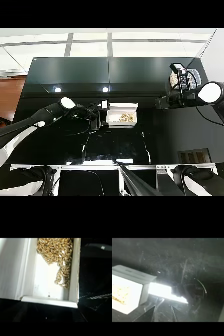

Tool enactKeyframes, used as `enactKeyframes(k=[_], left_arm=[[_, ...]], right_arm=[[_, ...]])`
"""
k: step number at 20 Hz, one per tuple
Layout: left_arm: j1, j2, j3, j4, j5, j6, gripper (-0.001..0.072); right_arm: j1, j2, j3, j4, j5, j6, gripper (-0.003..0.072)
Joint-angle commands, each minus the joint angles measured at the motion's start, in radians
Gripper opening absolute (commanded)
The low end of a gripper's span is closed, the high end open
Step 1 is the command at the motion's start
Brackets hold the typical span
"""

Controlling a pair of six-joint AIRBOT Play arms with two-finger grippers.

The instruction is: Fold the box and place the chain.

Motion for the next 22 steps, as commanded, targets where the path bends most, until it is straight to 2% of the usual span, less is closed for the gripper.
enactKeyframes(k=[1,2,5,7,10,17,22], left_arm=[[0.000,-0.001,0.001,0.001,0.002,0.000,0.0349],[0.000,-0.001,0.001,0.001,0.002,0.000,0.0349],[0.000,-0.001,0.001,0.001,0.002,0.000,0.0349],[0.000,-0.001,0.001,0.001,0.002,0.000,0.0349],[0.000,-0.001,0.001,0.001,0.002,0.000,0.0349],[0.000,-0.001,0.001,0.001,0.002,0.000,0.0349],[0.000,-0.001,0.001,0.002,0.003,0.000,0.0349]], right_arm=[[0.002,-0.005,0.001,0.146,-0.132,-0.010,0.0543],[0.002,-0.015,0.001,0.222,-0.193,-0.043,0.0636],[0.015,-0.097,0.001,0.405,-0.296,-0.161,0.0636],[0.048,-0.169,0.001,0.441,-0.305,-0.301,0.0635],[0.097,-0.224,0.001,0.438,-0.268,-0.560,0.0630],[0.101,-0.222,0.028,0.360,-0.007,-1.067,0.0629],[0.104,-0.222,0.017,0.381,0.001,-1.219,0.0629]])
